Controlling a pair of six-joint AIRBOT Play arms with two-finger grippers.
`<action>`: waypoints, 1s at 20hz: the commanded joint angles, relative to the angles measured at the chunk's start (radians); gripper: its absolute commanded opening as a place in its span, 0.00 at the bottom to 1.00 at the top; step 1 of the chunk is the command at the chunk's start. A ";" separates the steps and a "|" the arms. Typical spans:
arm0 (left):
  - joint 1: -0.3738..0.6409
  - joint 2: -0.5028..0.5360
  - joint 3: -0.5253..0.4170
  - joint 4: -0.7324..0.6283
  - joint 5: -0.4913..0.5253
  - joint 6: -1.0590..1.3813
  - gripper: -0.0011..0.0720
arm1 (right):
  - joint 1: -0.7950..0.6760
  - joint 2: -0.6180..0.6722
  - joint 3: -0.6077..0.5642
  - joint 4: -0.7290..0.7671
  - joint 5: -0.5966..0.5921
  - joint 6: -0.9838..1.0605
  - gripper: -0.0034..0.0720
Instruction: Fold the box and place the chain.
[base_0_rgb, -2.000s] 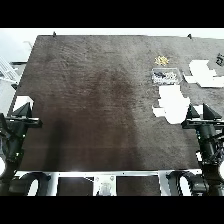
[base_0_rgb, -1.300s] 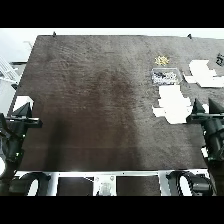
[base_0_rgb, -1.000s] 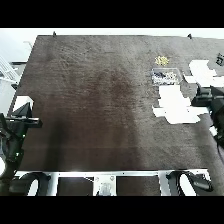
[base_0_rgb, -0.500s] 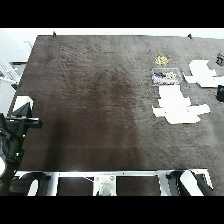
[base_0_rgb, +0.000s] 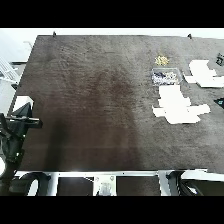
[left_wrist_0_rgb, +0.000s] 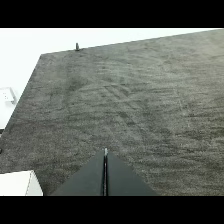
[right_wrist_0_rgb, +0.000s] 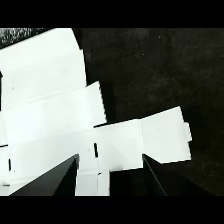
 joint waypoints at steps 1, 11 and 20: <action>0.001 0.000 -0.001 0.000 -0.001 0.000 0.04 | -0.006 -0.282 0.311 -0.105 0.313 0.081 0.70; 0.001 0.000 -0.001 0.000 -0.002 0.000 0.04 | 0.031 -0.531 0.667 -0.108 0.262 0.060 0.70; 0.001 0.000 -0.001 0.000 -0.001 0.000 0.04 | 0.076 -0.639 0.666 -0.113 0.358 0.066 0.70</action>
